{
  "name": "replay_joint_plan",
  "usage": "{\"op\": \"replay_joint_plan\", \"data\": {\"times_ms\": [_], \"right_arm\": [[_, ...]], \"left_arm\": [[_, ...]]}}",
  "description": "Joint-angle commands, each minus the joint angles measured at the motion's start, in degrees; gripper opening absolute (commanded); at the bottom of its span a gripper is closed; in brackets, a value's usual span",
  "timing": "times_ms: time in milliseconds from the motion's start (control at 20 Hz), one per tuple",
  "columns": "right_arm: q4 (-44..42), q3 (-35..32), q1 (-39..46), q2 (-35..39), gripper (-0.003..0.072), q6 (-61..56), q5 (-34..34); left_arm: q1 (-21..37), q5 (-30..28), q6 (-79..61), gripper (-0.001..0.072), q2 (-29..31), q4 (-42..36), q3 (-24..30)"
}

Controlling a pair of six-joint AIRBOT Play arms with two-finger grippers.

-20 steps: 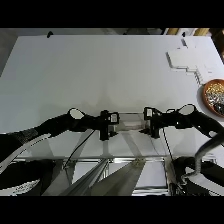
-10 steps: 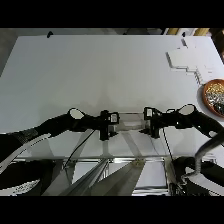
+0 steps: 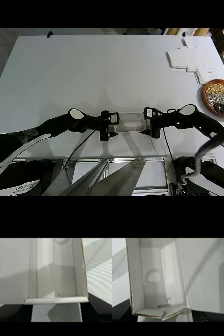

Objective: Fold the box and place the chain.

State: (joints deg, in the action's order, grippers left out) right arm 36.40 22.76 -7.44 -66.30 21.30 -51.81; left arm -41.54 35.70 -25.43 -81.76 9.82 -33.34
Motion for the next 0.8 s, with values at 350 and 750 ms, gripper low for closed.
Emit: {"op": "replay_joint_plan", "data": {"times_ms": [350, 750], "right_arm": [[20.81, 0.07, 0.02, 13.88, 0.0635, -20.39, -0.11], [20.09, 0.07, 0.0, 28.98, 0.0635, -23.06, -0.28]], "left_arm": [[0.0, -0.13, -0.07, 0.0345, 0.04, 0.04, 0.04], [0.0, -0.11, -0.07, 0.0345, 0.04, 0.04, 0.04]]}}
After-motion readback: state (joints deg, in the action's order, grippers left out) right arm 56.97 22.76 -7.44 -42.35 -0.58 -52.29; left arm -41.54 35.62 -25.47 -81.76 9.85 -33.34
